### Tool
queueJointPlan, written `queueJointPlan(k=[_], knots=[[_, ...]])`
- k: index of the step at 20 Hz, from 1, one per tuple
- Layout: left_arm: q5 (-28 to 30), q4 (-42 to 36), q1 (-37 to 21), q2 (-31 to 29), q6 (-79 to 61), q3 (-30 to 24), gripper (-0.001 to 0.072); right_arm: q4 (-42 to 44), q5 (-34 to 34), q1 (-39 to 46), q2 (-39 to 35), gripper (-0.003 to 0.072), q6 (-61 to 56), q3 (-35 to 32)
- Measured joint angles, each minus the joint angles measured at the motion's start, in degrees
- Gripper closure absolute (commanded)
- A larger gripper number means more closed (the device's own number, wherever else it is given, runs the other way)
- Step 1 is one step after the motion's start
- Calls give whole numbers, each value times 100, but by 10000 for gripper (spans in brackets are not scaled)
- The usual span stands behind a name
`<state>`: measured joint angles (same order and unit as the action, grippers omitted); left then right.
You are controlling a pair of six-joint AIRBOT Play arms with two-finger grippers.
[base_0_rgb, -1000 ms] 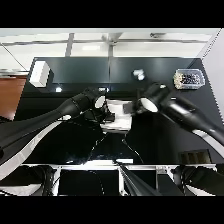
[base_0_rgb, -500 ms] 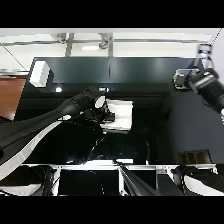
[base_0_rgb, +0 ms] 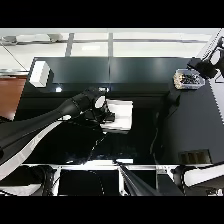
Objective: Fold the box and place the chain.
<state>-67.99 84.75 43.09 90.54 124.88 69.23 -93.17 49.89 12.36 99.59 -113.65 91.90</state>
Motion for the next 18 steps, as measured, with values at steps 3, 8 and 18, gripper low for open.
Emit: queueJointPlan(k=[3,8,18], knots=[[2,2,0,0,2,0,682,127,466,72,514,101,216,549],[2,2,0,0,0,0,682,184,737,107,955,212,334,811],[0,2,0,2,2,0,682,236,1163,103,1093,670,481,898]])
